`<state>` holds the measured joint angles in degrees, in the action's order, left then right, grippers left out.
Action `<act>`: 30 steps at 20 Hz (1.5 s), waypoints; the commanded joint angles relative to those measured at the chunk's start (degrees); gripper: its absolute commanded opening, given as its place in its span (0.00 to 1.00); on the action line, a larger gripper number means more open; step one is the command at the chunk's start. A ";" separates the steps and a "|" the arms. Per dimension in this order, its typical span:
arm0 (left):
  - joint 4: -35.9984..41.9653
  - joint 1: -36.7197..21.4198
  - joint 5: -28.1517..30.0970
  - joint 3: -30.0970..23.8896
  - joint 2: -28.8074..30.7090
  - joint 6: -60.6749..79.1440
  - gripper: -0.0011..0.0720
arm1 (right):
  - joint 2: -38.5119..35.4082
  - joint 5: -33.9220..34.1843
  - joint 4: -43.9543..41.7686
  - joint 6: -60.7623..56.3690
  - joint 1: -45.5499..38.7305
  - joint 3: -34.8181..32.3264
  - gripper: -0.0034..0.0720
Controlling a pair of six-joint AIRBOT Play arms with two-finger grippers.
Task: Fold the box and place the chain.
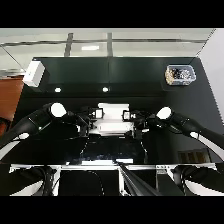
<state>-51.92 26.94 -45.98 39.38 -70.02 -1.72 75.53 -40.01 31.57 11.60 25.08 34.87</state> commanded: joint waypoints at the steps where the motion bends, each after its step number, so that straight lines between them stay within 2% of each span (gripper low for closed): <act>1: 2.99 0.20 -3.28 1.22 -0.74 0.22 0.37 | 0.02 -0.02 -0.04 -0.02 0.04 0.02 0.39; 4: 4.13 0.22 -3.98 1.22 -0.76 0.20 0.32 | 0.02 -0.02 -0.02 -0.02 0.04 0.02 0.39; 10: 15.65 0.22 -2.84 1.25 -4.72 0.24 0.32 | 0.04 -0.02 -0.02 -0.02 0.04 0.02 0.39; 14: 16.00 0.20 -2.69 1.25 -5.92 0.20 0.31 | 0.02 -0.02 -0.02 -0.02 0.04 0.02 0.39; 15: 15.96 0.20 -2.75 1.25 -5.90 0.22 0.15 | 0.02 -0.02 -0.02 -0.02 0.04 0.02 0.39; 16: 15.85 0.17 -2.67 1.25 -5.90 0.22 0.07 | 0.04 -0.02 -0.02 -0.02 0.04 0.02 0.39; 17: 15.78 0.20 -2.71 1.25 -5.90 0.22 0.09 | 0.02 -0.02 -0.02 -0.02 0.04 0.02 0.39; 19: 15.98 0.24 -2.73 1.25 -5.90 -0.11 0.53 | 0.02 -0.02 -0.02 -0.02 0.04 0.02 0.39; 21: 15.52 0.00 -4.28 1.46 -5.86 -0.22 0.26 | 0.02 -0.02 -0.02 -0.02 0.04 0.02 0.39; 23: 15.50 0.02 -4.85 1.51 -5.84 -0.42 0.46 | 0.02 -0.02 -0.02 -0.02 0.04 0.02 0.39; 24: 14.75 -0.11 -5.86 1.81 -5.79 -1.79 0.29 | 0.04 -0.02 -0.02 -0.02 0.04 0.02 0.39; 25: 11.50 -0.11 -6.62 2.73 -5.55 -6.12 0.08 | 0.02 -0.02 -0.02 -0.02 0.04 0.02 0.39; 26: 6.69 -0.13 -7.74 4.09 -5.09 -12.22 0.05 | 0.04 -0.02 -0.02 -0.02 0.04 0.02 0.39; 30: -17.77 -2.32 -14.91 8.00 0.20 -36.98 0.05 | 0.02 -0.02 -0.02 -0.02 0.04 0.02 0.39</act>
